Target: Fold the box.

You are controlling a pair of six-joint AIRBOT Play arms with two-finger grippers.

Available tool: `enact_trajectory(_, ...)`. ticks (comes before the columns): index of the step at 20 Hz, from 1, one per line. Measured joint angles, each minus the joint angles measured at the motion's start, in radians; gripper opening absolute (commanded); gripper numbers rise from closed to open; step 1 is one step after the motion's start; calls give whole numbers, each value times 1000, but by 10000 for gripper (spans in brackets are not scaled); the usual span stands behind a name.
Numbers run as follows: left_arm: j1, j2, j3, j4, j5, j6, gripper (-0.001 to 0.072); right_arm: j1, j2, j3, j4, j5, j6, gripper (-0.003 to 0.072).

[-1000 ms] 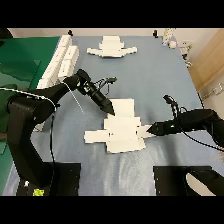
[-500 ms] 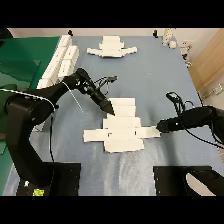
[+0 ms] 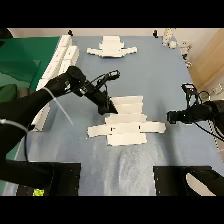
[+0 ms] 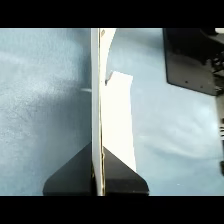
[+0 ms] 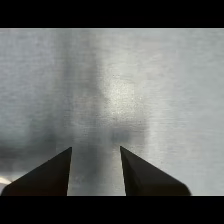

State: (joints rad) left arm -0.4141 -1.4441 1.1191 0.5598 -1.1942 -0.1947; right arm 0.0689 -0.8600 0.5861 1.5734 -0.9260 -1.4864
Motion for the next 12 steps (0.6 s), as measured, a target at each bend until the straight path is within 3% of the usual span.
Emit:
enact_trajectory(2, -30, 111, -135, -2, 118, 71, 11, 0, 0, 4, 11, 2, 25, 408)
enact_trajectory(6, -88, 259, -337, 0, 309, 177, 13, 0, 0, 7, 68, 35, 51, 394)
enact_trajectory(12, -121, 291, -418, -4, 393, 222, 13, 0, 0, 8, 144, 72, 62, 394)
